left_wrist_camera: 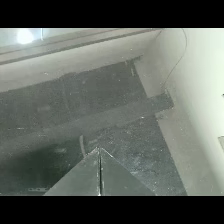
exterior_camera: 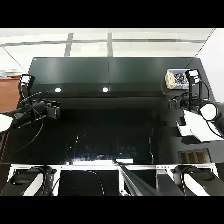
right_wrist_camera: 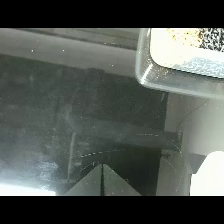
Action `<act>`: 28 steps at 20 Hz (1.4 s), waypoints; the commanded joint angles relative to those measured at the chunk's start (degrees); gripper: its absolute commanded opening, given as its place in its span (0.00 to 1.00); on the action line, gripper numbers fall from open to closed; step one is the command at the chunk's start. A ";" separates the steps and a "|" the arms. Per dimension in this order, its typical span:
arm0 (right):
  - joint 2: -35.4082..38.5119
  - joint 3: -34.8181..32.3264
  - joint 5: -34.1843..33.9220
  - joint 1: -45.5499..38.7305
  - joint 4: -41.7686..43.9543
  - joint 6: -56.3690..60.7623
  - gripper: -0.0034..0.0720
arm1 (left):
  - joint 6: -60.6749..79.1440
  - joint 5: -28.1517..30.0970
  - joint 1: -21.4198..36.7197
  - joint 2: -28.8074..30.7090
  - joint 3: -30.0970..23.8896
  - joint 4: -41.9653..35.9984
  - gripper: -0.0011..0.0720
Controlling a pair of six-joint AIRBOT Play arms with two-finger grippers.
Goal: Fold the box and place the chain.
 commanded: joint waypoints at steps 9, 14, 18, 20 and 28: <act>0.00 -0.02 0.00 0.00 0.00 0.00 0.07 | 0.00 0.00 -0.02 0.02 -0.02 0.00 0.05; -0.02 -0.02 -0.04 0.00 0.13 0.02 0.07 | 0.02 3.02 -0.02 -0.07 -0.02 -1.51 0.05; -0.02 -0.02 -5.11 0.00 6.62 0.04 0.07 | -0.04 9.57 -0.04 -0.09 -0.02 -2.01 0.05; -0.26 -0.02 -8.92 0.00 18.43 0.00 0.07 | -0.04 12.33 -0.02 -0.39 -0.04 -5.16 0.05; -9.20 2.58 -13.49 -3.06 22.08 0.90 0.98 | -5.49 15.15 0.00 -5.75 0.33 -15.30 0.99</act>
